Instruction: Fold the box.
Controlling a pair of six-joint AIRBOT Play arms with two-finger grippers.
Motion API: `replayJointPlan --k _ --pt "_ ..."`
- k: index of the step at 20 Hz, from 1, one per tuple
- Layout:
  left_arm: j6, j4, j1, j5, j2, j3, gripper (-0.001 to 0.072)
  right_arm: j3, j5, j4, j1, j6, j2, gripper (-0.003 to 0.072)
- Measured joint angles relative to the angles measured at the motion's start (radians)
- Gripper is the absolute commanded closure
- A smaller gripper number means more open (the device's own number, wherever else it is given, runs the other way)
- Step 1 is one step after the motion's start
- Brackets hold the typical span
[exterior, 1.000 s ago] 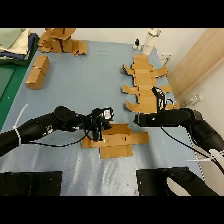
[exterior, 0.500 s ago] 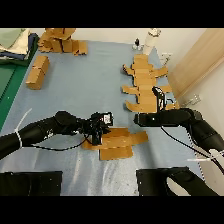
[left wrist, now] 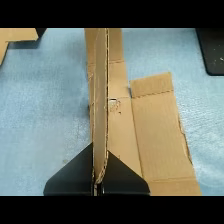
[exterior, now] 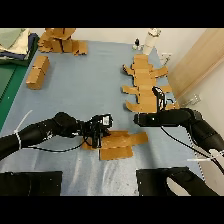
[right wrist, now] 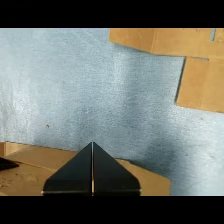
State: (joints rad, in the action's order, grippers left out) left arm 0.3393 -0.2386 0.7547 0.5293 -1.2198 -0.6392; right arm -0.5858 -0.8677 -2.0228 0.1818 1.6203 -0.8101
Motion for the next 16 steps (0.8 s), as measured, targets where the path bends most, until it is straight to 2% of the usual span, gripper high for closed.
replayJointPlan --k 12,16 --pt "0.000 -0.001 0.000 0.002 -0.001 -0.001 0.0697 0.000 -0.004 0.019 0.000 0.000 0.000 0.0683" --pt "0.000 -0.001 0.000 0.002 -0.001 -0.001 0.0697 0.000 -0.059 0.062 0.000 0.000 0.000 0.0686"
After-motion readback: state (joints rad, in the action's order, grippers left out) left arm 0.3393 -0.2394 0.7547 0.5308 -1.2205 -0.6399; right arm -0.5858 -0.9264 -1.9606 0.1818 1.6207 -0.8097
